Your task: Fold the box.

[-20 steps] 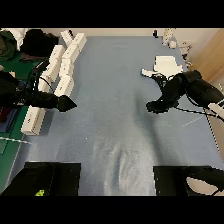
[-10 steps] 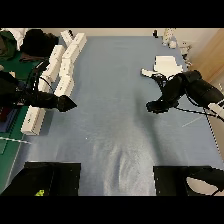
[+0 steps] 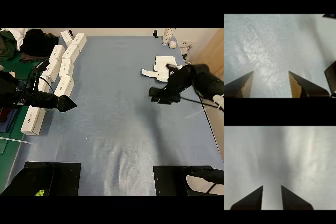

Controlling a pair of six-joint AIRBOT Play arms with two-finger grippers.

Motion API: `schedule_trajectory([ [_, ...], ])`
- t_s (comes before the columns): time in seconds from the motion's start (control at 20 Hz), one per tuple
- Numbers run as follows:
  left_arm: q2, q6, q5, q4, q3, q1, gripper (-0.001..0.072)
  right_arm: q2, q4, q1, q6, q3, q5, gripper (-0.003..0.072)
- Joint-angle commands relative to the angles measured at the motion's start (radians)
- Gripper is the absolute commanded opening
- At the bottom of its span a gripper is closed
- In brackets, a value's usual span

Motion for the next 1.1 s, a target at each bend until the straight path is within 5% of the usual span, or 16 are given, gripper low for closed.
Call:
schedule_trajectory([
  [0.0,0.001,0.000,0.000,0.000,0.000,0.000,0.0688,-0.081,0.088,-0.222,0.095,0.160,-0.004,0.0356],
  [0.2,0.001,0.000,0.001,0.000,0.000,0.000,0.0687,-0.294,0.246,-0.507,-0.018,0.338,-0.021,0.0356],
  [0.4,0.001,0.000,0.000,0.000,0.000,0.000,0.0688,-0.535,0.401,-0.643,-0.129,0.521,-0.013,0.0355],
  [0.8,0.001,0.000,0.000,0.000,0.000,0.000,0.0687,-0.820,0.445,-0.662,-0.147,0.881,-0.031,0.0335],
  [1.05,0.001,0.000,0.000,0.000,0.000,0.000,0.0688,-0.867,0.572,-0.662,-0.229,0.916,-0.031,0.0325],
])
